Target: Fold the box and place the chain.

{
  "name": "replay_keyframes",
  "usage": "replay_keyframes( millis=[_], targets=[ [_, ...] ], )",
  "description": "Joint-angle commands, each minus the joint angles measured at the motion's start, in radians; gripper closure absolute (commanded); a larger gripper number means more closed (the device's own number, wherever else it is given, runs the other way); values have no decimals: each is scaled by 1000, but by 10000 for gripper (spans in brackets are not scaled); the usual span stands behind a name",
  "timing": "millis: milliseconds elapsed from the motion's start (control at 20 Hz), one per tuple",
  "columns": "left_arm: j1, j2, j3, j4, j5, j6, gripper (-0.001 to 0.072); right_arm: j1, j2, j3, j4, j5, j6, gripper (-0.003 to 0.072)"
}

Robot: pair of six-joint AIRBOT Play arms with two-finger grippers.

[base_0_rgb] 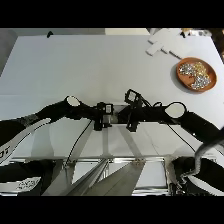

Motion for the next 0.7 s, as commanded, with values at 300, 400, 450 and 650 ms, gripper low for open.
replay_keyframes(
  millis=[300, 400, 450, 650],
  targets=[
    [0, 0, 0, 0, 0, 0, 698, 20, 51, 8, -79, 63, 65, 477],
    [0, 0, 0, 0, 0, 0, 698, 20, 121, 29, -139, 80, 65, 479],
    [0, 0, 0, 0, 0, 0, 698, 20, 151, 48, -187, 98, 70, 486],
    [0, 0, 0, 0, 0, 0, 698, -88, 201, 122, -229, 174, 96, 493]
  ],
)
